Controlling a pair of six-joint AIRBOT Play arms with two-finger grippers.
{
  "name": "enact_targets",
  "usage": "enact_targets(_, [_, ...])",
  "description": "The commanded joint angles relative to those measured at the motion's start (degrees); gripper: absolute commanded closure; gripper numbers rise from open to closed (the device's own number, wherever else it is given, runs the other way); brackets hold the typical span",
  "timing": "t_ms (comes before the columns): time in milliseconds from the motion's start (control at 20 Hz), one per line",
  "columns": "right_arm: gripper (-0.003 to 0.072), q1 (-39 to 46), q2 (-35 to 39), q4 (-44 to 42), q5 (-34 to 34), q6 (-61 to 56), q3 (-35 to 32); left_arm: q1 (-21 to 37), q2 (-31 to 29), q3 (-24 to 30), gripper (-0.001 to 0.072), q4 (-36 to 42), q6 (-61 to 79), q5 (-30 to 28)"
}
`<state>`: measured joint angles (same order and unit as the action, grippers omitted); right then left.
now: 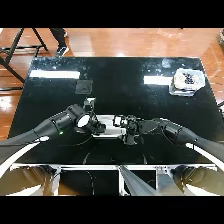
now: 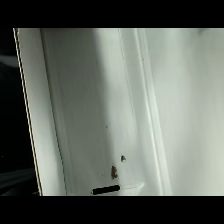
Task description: Fold the box and place the chain.
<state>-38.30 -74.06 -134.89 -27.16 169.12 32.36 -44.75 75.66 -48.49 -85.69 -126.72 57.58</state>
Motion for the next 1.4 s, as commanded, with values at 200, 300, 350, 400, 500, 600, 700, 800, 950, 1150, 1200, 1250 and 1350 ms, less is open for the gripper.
enact_targets(200, [0.0450, 0.00, -0.02, -0.02, 0.00, 0.00, 0.00, -0.15, 0.46, -0.37, 0.0269, -1.97, -1.20, -0.15])
enact_targets(300, [0.0450, 0.00, -0.02, -0.02, 0.02, 0.00, 0.00, -0.15, 0.46, -0.37, 0.0396, -1.90, -1.18, -0.61])
enact_targets(350, [0.0450, 0.00, -0.02, -0.02, 0.02, 0.00, 0.00, -0.17, 0.46, -0.37, 0.0479, -1.88, -0.92, -0.76])
enact_targets(400, [0.0450, 0.00, -0.02, -0.02, 0.02, 0.00, 0.00, -0.17, 0.46, -0.37, 0.0479, -1.88, -0.94, -0.76])
enact_targets(500, [0.0450, 0.00, -0.02, -0.02, 0.02, 0.00, 0.00, -0.17, 0.48, -0.37, 0.0479, -1.70, -0.94, -0.76])
enact_targets(600, [0.0450, 0.00, -0.02, -0.02, 0.02, 0.00, 0.00, -0.17, 0.48, -0.37, 0.0641, -0.94, -0.42, -0.61])
enact_targets(700, [0.0450, 0.00, -0.02, -0.02, 0.02, 0.00, 0.00, -0.17, 0.48, -0.37, 0.0688, -0.28, 0.90, -0.55])
enact_targets(800, [0.0450, 0.00, -0.02, 0.00, 0.02, 0.00, 0.00, -0.17, 0.46, -0.37, 0.0688, -0.44, 1.33, -0.31])
enact_targets(950, [0.0450, 0.00, -0.02, 0.00, 0.02, -0.02, 0.00, -0.20, 0.46, -0.37, 0.0661, -0.35, 1.97, -0.31])
enact_targets(1150, [0.0450, 0.00, -0.02, -0.04, 0.02, -0.02, 0.00, -0.17, 0.46, -0.57, 0.0349, -0.39, 0.42, -0.09])
enact_targets(1200, [0.0450, 0.00, -0.02, -0.02, 0.02, -0.02, 0.00, -0.15, 0.46, -0.96, 0.0258, -0.50, 0.26, 0.20])
enact_targets(1250, [0.0450, 0.00, -0.02, -0.02, 0.02, -0.02, 0.00, -0.15, 0.46, -1.44, 0.0125, -0.79, 0.26, 0.39])
enact_targets(1350, [0.0450, 0.00, -0.02, 0.00, 0.02, -0.02, 0.00, -0.15, 0.46, -1.84, 0.0073, -1.07, 0.24, 0.13])
